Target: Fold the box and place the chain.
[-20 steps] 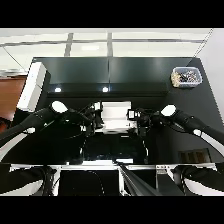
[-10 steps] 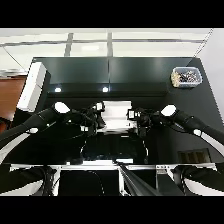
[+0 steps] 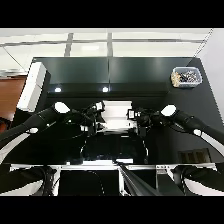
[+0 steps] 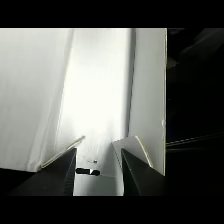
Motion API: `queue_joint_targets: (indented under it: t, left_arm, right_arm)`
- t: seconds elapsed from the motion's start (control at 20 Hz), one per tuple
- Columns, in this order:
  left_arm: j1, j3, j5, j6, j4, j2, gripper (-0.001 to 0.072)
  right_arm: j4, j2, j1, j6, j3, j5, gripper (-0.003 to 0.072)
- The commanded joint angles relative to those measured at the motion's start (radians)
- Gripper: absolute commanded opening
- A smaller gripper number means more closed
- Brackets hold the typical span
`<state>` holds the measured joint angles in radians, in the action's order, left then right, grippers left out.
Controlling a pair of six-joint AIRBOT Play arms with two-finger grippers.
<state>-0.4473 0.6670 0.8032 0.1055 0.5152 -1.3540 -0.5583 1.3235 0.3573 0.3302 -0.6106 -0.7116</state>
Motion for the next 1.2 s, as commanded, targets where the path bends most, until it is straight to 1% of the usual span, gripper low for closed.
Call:
queue_joint_targets:
  t: [0.0,0.05,0.1,0.15,0.25,0.35,0.5,0.6,0.65,0.75,0.8,0.85,0.9,0.95,1.0,1.05,1.15]
  left_arm:
    - [-0.001,0.001,-0.003,0.0,0.0,0.0,0.032]
    - [0.0,0.001,0.003,-0.001,0.003,0.001,0.0197]
    - [0.004,0.002,0.016,-0.001,0.019,0.008,0.0024]
    - [0.011,0.002,0.024,-0.022,0.052,0.02,0.0029]
    - [0.042,0.002,0.032,-0.141,0.138,0.062,0.0029]
    - [0.099,0.002,0.084,-0.311,0.269,0.13,0.0029]
    - [0.223,0.002,0.161,-0.688,0.445,0.254,0.0029]
    - [0.319,-0.001,0.186,-0.843,0.512,0.319,0.0029]
    - [0.367,-0.003,0.192,-0.966,0.54,0.33,0.0029]
    - [0.454,-0.023,0.209,-1.231,0.587,0.312,0.0029]
    - [0.492,-0.039,0.227,-1.333,0.582,0.293,0.0029]
    - [0.531,-0.056,0.258,-1.403,0.539,0.262,0.003]
    - [0.563,-0.073,0.296,-1.412,0.455,0.224,0.003]
    - [0.59,-0.092,0.335,-1.369,0.343,0.176,0.0031]
    - [0.599,-0.105,0.365,-1.307,0.251,0.127,0.0029]
    - [0.592,-0.107,0.382,-1.278,0.196,0.069,0.0028]
    - [0.543,-0.106,0.367,-1.232,0.12,-0.019,0.0028]
  right_arm:
    - [0.0,0.0,0.001,0.0,0.0,0.0,0.0136]
    - [0.0,0.0,0.001,0.0,0.0,0.0,0.0137]
    - [0.0,0.0,0.001,0.0,0.0,0.0,0.0137]
    - [0.0,0.0,0.001,0.0,0.0,0.0,0.0137]
    - [0.0,0.0,0.001,0.0,0.0,0.0,0.0137]
    - [0.0,0.0,0.001,0.0,0.0,0.0,0.0137]
    - [0.0,0.0,0.001,0.0,0.0,0.0,0.0136]
    - [0.0,0.0,0.001,0.0,0.0,0.0,0.0137]
    - [0.0,0.0,0.001,0.0,0.0,0.0,0.0137]
    - [0.0,0.0,0.001,0.0,0.0,0.0,0.0137]
    - [0.0,0.0,0.001,0.0,0.0,0.0,0.0137]
    - [0.0,0.0,0.001,0.0,0.0,0.0,0.0137]
    - [0.0,0.0,0.001,0.0,0.0,0.0,0.0136]
    - [0.0,0.0,0.001,0.0,0.0,0.0,0.0136]
    - [0.0,0.0,0.001,0.0,0.0,0.0,0.0137]
    - [0.0,0.0,0.001,0.0,0.0,0.0,0.0137]
    - [0.0,0.0,0.001,0.0,0.0,0.0,0.0136]
